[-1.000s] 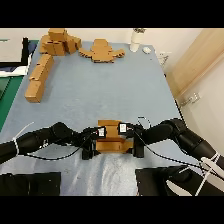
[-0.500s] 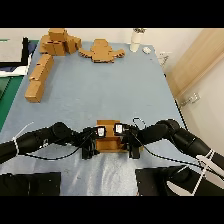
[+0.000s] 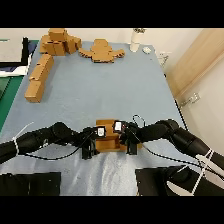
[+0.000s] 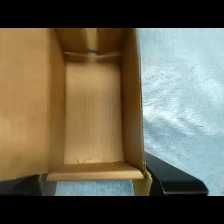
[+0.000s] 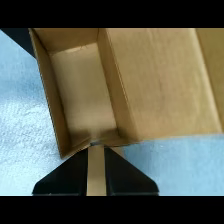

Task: Fold the box.

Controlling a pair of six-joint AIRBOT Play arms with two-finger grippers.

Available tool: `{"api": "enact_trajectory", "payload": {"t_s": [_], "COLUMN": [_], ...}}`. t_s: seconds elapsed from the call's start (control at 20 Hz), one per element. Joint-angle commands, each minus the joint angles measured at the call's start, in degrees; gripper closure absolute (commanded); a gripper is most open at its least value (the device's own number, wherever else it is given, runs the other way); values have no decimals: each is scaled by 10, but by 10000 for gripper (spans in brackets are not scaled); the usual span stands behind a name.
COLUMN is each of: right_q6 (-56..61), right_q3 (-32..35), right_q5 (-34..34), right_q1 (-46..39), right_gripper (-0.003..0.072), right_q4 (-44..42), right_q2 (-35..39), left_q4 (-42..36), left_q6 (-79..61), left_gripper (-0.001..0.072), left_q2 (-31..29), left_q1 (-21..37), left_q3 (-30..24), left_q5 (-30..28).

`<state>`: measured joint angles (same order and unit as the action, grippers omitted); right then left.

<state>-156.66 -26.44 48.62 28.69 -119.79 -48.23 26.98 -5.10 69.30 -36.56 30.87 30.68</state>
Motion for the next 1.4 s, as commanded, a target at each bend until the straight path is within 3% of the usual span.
{"api": "enact_trajectory", "payload": {"t_s": [0.0,0.45,0.5,0.55,0.7,0.8,1.0,1.05,1.1,1.15,1.2,1.35], "right_q6": [-30,-39,-39,-39,-39,-39,-11,26,84,179,290,561], "right_q3": [0,0,0,0,0,0,-1,-6,-16,-32,-49,-92], "right_q5": [1,-1,-2,-3,-4,-4,0,17,41,79,111,210], "right_q1": [0,38,38,38,38,38,38,38,38,38,38,38], "right_gripper": [526,518,469,338,121,84,84,93,205,503,679,683], "right_q4": [-24,-33,-33,-33,-36,-35,-31,-15,15,66,130,327], "right_q2": [0,-34,-34,-34,-34,-34,-31,-27,-20,-9,3,45], "left_q4": [0,0,0,0,0,0,0,0,0,0,0,0], "left_q6": [0,0,0,0,0,0,0,0,0,0,0,0], "left_gripper": [91,91,91,91,91,91,91,91,91,91,91,91], "left_q2": [0,0,0,0,0,0,0,0,0,0,0,0], "left_q1": [0,0,0,0,0,0,0,0,0,0,0,0], "left_q3": [0,0,0,0,0,0,0,0,0,0,0,0], "left_q5": [-2,-2,-2,-2,-2,-2,-2,-2,-2,-2,-2,-2]}}
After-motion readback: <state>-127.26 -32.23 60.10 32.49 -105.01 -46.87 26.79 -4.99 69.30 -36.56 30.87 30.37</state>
